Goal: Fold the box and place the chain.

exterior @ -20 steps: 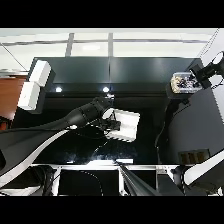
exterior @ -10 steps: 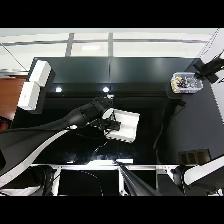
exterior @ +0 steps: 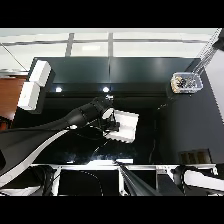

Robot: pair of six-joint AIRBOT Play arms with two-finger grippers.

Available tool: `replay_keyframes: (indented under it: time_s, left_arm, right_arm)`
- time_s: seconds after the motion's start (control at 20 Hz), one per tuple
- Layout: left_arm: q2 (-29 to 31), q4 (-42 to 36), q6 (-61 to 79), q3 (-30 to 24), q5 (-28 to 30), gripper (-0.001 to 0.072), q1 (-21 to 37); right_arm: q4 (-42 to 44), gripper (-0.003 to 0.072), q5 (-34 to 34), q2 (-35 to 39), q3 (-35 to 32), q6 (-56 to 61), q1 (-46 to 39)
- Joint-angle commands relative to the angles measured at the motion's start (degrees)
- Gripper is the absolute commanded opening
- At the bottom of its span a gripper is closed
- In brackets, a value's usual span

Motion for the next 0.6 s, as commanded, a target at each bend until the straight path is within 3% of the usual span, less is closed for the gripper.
replay_keyframes:
  time_s: [0.0, 0.2, 0.55]
  left_arm:
    - [0.0, 0.0, 0.0, 0.0, -0.1, 0.0027, 0.0]
    - [0.0, 0.0, 0.0, 0.0, -0.1, 0.0028, 0.0]
    - [0.0, 0.0, 0.0, 0.0, -0.3, 0.0027, 0.0]
  right_arm:
    - [10.3, 0.0009, 1.6, 8.0, 0.0, -4.9, 0.0]
    - [14.8, 0.0009, 2.6, 14.1, 0.0, -5.5, 1.5]
    - [15.1, 0.0009, 3.9, 20.4, -0.2, -6.7, 10.8]
